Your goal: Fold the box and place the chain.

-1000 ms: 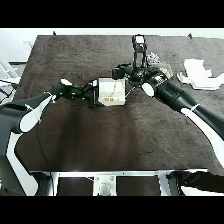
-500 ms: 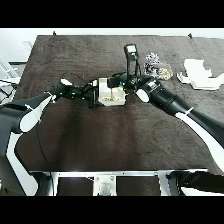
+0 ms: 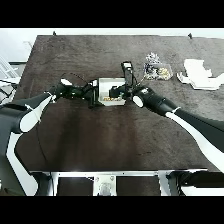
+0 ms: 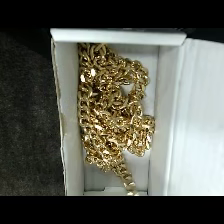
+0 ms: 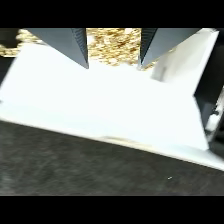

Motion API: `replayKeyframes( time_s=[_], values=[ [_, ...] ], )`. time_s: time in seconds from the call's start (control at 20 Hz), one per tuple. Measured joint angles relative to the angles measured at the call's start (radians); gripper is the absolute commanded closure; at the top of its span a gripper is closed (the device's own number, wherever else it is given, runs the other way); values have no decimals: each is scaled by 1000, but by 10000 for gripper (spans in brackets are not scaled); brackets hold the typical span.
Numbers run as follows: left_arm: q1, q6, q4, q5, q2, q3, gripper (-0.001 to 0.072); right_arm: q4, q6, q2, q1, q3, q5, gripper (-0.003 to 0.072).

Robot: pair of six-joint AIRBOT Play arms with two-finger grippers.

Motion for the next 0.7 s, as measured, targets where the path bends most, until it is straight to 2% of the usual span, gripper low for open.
replayKeyframes(
  time_s=[0.25, 0.35, 0.4, 0.45, 0.5, 0.65, 0.7],
  values=[
    [0, 0, 0, 0, 0, 0, 420, -13, 2, 24, -151, -3, 3, 319],
    [0, 0, 0, 0, 0, 0, 420, -15, 2, 13, -215, -3, -66, 316],
    [0, 0, 0, 0, 0, 0, 420, -14, 3, 8, -241, -3, -111, 274],
    [0, 0, 0, 0, 0, 0, 420, -11, 8, 6, -266, -3, -148, 287],
    [0, 0, 0, 0, 0, 0, 420, -5, 16, 5, -281, -3, -173, 370],
    [0, 0, 0, 0, 0, 0, 420, 17, 38, -7, -307, -3, -170, 390],
    [0, 0, 0, 0, 0, 0, 419, 20, 48, -18, -313, 1, -164, 436]
  ],
)
